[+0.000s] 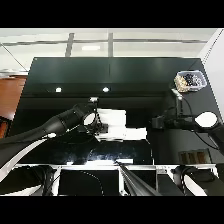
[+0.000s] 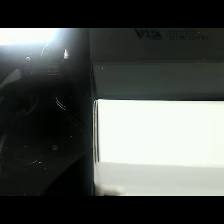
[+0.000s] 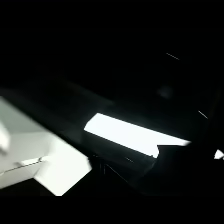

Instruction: Fold the box and place the chain.

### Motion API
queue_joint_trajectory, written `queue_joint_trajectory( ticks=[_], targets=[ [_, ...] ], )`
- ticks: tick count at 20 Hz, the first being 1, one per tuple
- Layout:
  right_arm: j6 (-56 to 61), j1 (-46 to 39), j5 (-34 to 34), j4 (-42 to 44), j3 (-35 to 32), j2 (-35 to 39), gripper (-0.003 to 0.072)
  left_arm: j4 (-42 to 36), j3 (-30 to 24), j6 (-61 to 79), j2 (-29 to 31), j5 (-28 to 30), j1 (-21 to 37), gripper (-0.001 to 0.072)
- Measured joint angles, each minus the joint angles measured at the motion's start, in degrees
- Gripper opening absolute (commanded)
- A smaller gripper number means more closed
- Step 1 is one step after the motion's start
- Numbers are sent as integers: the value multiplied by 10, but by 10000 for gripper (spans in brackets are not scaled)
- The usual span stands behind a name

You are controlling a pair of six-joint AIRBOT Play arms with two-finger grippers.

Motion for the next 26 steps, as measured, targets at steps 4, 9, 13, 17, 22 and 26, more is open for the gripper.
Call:
queue_joint_trajectory(
  ticks=[4, 9, 13, 17, 22, 26],
  targets=[
    [106, -37, 50, -12, -6, -76, 51, 0, 0, 0, 0, -2, 0, 31],
    [93, 19, 71, 67, -8, -168, 63, 1, 0, 0, 0, -7, 0, 32],
    [51, 61, 59, 159, -2, -190, 516, 3, 0, 0, 0, -12, 0, 31],
    [5, 77, 78, 200, 20, -196, 701, 3, 0, 0, 0, -13, 0, 32],
    [-15, 89, 104, 219, 34, -197, 695, 3, 0, 0, 0, -14, 0, 32],
    [-18, 129, 87, 224, 47, -197, 693, 3, 0, 0, 0, -14, 0, 31]
  ],
)
